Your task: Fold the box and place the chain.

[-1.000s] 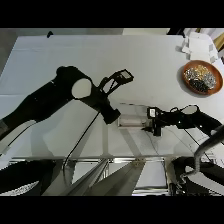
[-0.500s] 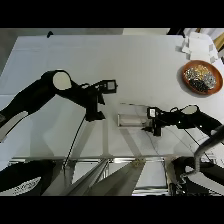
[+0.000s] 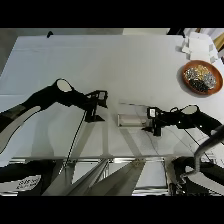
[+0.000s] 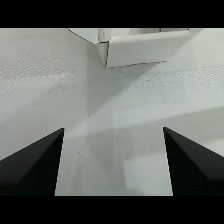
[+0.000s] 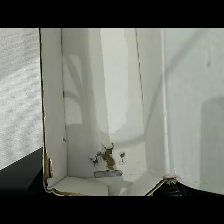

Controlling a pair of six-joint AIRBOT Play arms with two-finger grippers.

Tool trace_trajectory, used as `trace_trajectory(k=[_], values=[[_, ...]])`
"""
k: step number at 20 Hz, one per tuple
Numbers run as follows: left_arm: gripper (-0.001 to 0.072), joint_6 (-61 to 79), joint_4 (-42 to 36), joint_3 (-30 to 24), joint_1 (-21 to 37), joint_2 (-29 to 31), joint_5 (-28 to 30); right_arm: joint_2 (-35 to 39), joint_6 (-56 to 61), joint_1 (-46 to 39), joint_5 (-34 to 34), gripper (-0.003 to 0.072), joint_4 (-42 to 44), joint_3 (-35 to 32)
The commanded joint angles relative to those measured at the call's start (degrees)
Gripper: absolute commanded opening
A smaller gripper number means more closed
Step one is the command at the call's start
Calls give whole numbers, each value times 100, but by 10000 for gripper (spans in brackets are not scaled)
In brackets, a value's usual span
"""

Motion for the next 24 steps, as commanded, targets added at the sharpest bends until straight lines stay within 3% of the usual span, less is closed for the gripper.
trace_trajectory(k=[1,8,24], values=[[691,208,-280,-35,-264,-278,387,-2,0,4,2,294,2,-2],[691,-247,-518,-35,-817,-275,586,-2,0,2,2,294,2,-2],[695,-262,-752,-326,-1082,-275,1156,-2,0,4,2,294,2,-2]])
